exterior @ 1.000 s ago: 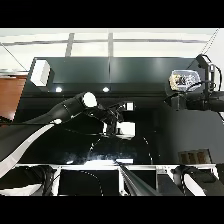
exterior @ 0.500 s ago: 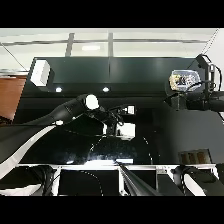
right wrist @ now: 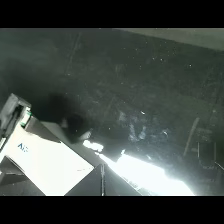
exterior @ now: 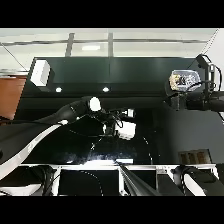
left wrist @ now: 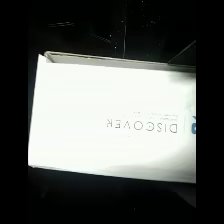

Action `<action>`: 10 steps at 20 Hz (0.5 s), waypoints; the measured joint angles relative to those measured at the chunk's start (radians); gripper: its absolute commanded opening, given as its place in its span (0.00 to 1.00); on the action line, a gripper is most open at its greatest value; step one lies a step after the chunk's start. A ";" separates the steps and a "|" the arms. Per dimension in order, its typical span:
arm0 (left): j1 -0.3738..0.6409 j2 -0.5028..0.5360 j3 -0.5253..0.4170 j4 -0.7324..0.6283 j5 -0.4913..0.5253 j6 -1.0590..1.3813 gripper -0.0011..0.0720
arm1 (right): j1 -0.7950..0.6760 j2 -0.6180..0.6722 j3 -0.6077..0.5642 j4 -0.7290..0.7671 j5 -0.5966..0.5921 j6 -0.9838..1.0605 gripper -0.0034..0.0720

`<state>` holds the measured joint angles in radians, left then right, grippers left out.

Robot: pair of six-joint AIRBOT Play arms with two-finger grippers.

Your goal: Fold the box and place the chain.

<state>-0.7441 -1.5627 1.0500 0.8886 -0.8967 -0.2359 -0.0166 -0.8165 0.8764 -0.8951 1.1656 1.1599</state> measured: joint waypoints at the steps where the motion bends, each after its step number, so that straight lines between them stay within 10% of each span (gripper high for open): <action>1: -0.005 -0.005 0.000 0.004 0.007 0.000 0.98 | 0.000 0.000 0.000 0.000 0.000 0.000 0.06; 3: -0.015 -0.010 0.000 0.010 0.024 0.000 0.83 | 0.000 0.000 0.000 0.000 0.000 0.001 0.06; 5: -0.022 -0.011 0.001 0.013 0.035 0.000 0.28 | 0.000 0.000 0.000 0.000 0.000 0.004 0.06; 10: 0.023 0.031 0.001 0.064 0.014 -0.080 0.29 | 0.000 0.000 0.000 0.000 0.000 0.009 0.06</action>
<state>-0.7208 -1.5322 1.0512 0.9524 -0.8822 -0.3161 -0.0166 -0.8165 0.8764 -0.8948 1.1660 1.1690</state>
